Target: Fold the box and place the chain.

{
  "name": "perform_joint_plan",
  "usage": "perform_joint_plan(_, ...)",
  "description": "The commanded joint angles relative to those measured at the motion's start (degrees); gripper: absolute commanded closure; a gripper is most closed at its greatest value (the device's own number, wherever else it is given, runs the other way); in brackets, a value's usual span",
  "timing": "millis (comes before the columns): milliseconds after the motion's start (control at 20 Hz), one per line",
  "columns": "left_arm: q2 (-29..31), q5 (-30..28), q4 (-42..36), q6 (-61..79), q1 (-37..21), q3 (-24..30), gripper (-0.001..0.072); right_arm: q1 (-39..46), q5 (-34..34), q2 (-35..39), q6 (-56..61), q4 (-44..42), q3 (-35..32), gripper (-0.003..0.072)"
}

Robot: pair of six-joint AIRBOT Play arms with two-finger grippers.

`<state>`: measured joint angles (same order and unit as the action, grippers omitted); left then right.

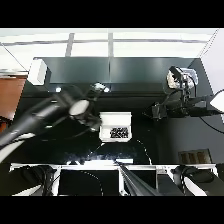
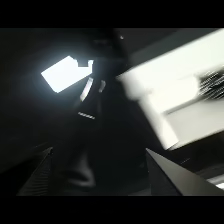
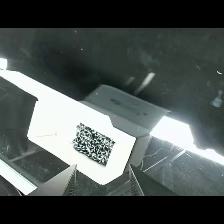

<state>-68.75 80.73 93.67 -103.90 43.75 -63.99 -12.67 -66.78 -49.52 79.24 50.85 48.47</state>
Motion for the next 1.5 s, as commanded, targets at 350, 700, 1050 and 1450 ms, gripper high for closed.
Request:
perform_joint_plan(350,20.6,-26.1,-40.8,75.3,-25.9,35.4,0.0023,0.2,0.1,0.1,0.0,1.4,0.1,0.0288)
perform_joint_plan(700,6.2,-34.2,-57.0,117.4,-22.4,37.6,0.0002,0.2,-0.1,0.1,0.1,1.7,0.1,0.0288)
perform_joint_plan(1050,-2.0,-32.5,-66.1,123.9,-22.8,34.2,0.0006,0.2,-0.1,0.1,1.6,1.3,0.1,0.0289)
perform_joint_plan(1450,-2.3,-31.2,-64.8,122.8,-21.2,33.9,0.0011,0.2,-0.1,0.1,1.6,1.4,0.1,0.0289)
